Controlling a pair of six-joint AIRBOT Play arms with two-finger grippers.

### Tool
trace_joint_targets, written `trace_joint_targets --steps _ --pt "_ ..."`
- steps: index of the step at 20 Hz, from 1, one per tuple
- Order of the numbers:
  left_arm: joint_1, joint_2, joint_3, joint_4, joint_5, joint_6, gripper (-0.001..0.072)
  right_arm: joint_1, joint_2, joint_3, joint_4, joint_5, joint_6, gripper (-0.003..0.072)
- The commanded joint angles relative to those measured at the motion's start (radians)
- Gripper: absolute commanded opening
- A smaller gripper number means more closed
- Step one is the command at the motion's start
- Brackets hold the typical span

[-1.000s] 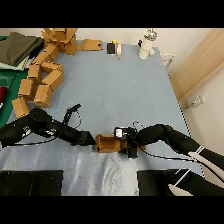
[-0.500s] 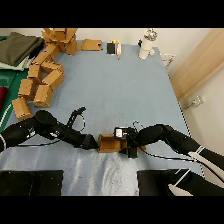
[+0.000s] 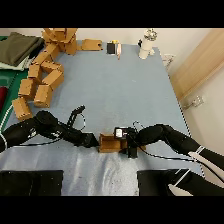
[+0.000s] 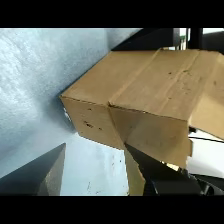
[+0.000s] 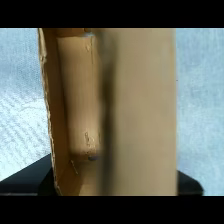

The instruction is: Fold the box.

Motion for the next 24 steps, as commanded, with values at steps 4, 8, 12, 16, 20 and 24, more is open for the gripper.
trace_joint_targets --steps 4,8,12,16,20,24 --pt "0.064 0.005 0.008 0.105 0.018 -0.112 0.0562 0.0 0.001 0.0 0.0 0.0 0.0 0.0506" --pt "0.063 0.043 0.027 -0.026 -0.011 -0.021 0.0562 0.0 0.001 0.0 0.0 0.0 0.0 0.0506" --pt "0.06 0.043 0.027 -0.072 -0.055 0.019 0.0563 0.0 0.001 0.0 0.0 0.0 0.0 0.0506" --pt "0.06 0.043 0.026 -0.06 -0.087 0.018 0.0609 0.0 0.001 0.0 0.0 0.0 0.0 0.0506" --pt "0.06 0.043 0.023 -0.007 -0.035 -0.022 0.0609 0.0 0.001 0.0 0.0 0.0 0.0 0.0507" --pt "0.01 0.043 0.023 0.001 0.035 -0.039 0.0609 0.0 0.001 0.0 0.0 0.0 0.0 0.0507"
